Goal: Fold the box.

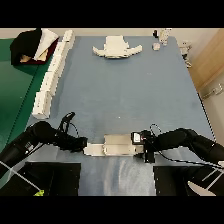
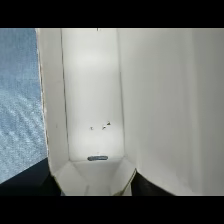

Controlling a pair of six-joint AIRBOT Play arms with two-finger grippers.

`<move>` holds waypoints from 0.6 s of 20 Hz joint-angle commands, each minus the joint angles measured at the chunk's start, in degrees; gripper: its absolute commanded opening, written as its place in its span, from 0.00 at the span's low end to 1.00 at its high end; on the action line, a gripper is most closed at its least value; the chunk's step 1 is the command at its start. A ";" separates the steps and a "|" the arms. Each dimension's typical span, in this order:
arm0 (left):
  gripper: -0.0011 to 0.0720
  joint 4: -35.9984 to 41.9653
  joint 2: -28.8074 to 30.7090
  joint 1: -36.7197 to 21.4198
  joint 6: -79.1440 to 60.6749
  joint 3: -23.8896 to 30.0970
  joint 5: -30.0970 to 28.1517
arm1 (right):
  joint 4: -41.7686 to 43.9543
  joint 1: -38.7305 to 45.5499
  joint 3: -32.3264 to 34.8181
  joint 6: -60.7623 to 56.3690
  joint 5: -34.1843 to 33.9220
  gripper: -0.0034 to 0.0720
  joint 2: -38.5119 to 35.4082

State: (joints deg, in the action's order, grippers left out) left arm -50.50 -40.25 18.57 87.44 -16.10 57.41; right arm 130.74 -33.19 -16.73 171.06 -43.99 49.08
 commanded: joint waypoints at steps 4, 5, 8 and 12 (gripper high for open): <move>0.03 11.41 -2.99 -0.31 -7.43 0.74 -1.68 | 0.00 -0.04 0.00 0.00 0.00 0.74 0.00; 0.03 12.79 -2.99 -0.31 -8.28 0.74 -1.44 | 0.00 -0.04 0.00 0.00 0.00 0.74 0.00; 0.03 16.57 -2.99 -0.31 -12.00 0.74 0.00 | 0.00 -0.04 0.00 0.00 0.00 0.74 0.00; 0.03 17.79 -2.99 -0.31 -13.09 0.72 0.24 | 0.00 -0.04 0.00 0.00 0.00 0.74 0.00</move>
State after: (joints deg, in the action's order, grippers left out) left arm -35.03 -43.18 18.31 76.05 -15.40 57.19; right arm 130.72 -33.19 -16.73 171.06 -43.99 49.08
